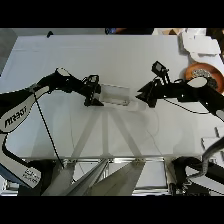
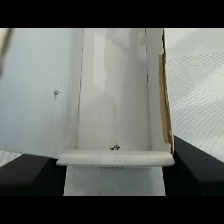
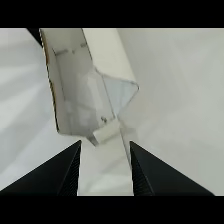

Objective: Fold the box and place the chain.

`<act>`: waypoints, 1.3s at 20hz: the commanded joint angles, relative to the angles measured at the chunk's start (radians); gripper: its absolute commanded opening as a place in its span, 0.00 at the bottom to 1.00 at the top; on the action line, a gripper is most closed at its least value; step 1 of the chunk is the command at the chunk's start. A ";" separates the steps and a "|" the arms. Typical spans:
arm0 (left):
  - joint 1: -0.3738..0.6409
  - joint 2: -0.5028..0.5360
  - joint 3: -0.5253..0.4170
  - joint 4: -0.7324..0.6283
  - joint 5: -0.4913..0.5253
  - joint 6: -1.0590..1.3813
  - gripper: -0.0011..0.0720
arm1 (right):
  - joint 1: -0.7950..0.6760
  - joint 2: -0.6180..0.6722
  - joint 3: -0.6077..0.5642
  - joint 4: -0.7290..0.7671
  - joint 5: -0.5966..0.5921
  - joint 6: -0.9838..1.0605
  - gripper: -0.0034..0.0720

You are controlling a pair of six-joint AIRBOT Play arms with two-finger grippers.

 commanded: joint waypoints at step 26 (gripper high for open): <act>0.000 -0.001 0.000 0.000 0.000 0.000 0.49 | 0.210 -0.154 -0.091 0.216 -0.269 -0.584 0.25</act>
